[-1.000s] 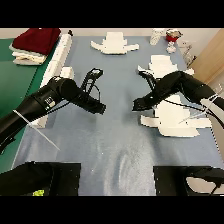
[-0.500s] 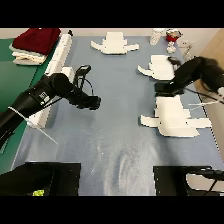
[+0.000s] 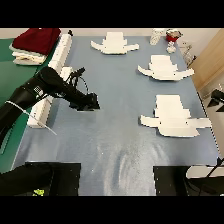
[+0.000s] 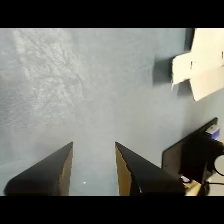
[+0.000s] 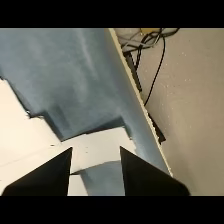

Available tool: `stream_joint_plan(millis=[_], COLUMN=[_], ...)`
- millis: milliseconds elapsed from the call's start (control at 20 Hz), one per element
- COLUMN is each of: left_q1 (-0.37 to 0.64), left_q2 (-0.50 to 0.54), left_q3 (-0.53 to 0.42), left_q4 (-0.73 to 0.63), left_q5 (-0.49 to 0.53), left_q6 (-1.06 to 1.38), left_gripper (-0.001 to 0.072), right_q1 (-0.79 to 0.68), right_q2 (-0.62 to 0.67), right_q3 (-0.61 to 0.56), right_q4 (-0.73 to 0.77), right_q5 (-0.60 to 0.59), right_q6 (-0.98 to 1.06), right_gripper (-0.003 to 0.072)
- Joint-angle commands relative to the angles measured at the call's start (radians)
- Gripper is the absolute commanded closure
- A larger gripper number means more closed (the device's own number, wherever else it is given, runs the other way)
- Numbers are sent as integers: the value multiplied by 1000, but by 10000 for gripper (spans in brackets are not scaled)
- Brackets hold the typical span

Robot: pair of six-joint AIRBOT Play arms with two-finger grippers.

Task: Fold the box.

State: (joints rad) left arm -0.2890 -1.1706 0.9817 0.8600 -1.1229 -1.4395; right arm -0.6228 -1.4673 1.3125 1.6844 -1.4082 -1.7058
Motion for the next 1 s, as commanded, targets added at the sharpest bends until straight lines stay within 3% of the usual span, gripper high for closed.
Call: stream_joint_plan(millis=[0, 400, 700, 750, 800, 900, 950], left_q1=[8, 8, 8, 8, 8, 8, 8], left_q2=[-30, -46, -46, -46, -46, -46, -46], left_q3=[1, 1, 1, 1, 1, 1, 1], left_q4=[-78, -159, -158, -158, -158, -158, -158], left_q5=[-41, -39, -40, -39, -38, -30, -21], left_q6=[16, 19, 19, 19, 19, 19, 19], left_gripper=[306, 306, 305, 305, 305, 305, 305], right_q1=[-156, -217, -195, -192, -192, -186, -176], right_q2=[-80, -195, -209, -209, -209, -209, -209], right_q3=[5, 5, 5, 5, 5, 5, 5], right_q4=[73, 251, 263, 287, 318, 387, 412], right_q5=[-73, -162, -178, -191, -209, -241, -246], right_q6=[-156, -372, -381, -384, -395, -402, -401], right_gripper=[221, 286, 286, 318, 434, 545, 644])
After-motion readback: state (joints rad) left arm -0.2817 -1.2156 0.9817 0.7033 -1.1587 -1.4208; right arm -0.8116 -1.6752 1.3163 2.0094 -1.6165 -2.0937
